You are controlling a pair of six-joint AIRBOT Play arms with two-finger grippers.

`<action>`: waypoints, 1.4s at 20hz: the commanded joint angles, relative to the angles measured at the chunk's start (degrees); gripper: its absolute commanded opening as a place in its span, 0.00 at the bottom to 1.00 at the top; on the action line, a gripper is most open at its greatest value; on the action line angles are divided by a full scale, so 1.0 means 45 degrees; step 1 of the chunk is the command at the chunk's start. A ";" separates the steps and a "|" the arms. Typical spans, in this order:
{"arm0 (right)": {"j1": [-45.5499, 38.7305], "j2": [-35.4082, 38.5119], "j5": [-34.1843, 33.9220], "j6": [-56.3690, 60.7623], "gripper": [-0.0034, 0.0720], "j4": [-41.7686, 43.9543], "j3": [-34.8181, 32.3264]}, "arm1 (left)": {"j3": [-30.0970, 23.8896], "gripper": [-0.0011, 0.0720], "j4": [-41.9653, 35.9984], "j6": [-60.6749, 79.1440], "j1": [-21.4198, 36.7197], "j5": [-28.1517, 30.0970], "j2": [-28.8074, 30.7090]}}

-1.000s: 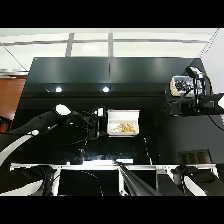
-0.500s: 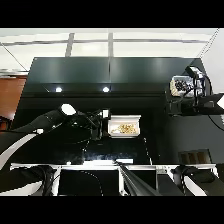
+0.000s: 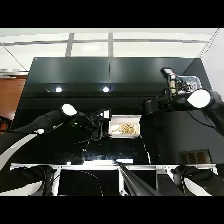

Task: Fold the box and place the chain.

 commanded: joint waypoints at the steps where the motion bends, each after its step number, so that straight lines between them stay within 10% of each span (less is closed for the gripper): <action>1: 0.0165 -0.1195 0.0539 -0.5960 0.99 0.2263 0.0194 | 0.0010 0.65 0.0044 -0.0005 -0.0005 0.0005 -0.0010; 8: 0.0253 -0.0573 0.4206 -1.0443 0.99 0.2268 0.0928 | 0.0010 0.65 0.0044 -0.0005 -0.0005 0.0005 -0.0010; 22: 0.2181 -0.0578 0.2089 -1.2789 0.99 0.2147 -0.0529 | 0.0010 0.65 0.0044 -0.0005 -0.0005 0.0005 -0.0010; 25: 0.2181 -0.0578 0.2103 -1.2755 0.70 0.2137 -0.0529 | 0.0010 0.65 0.0044 -0.0005 -0.0005 0.0005 -0.0010; 28: 0.2181 -0.0588 0.1962 -1.2522 0.69 0.1559 -0.0534 | 0.0010 0.65 0.0044 -0.0005 -0.0005 0.0005 -0.0010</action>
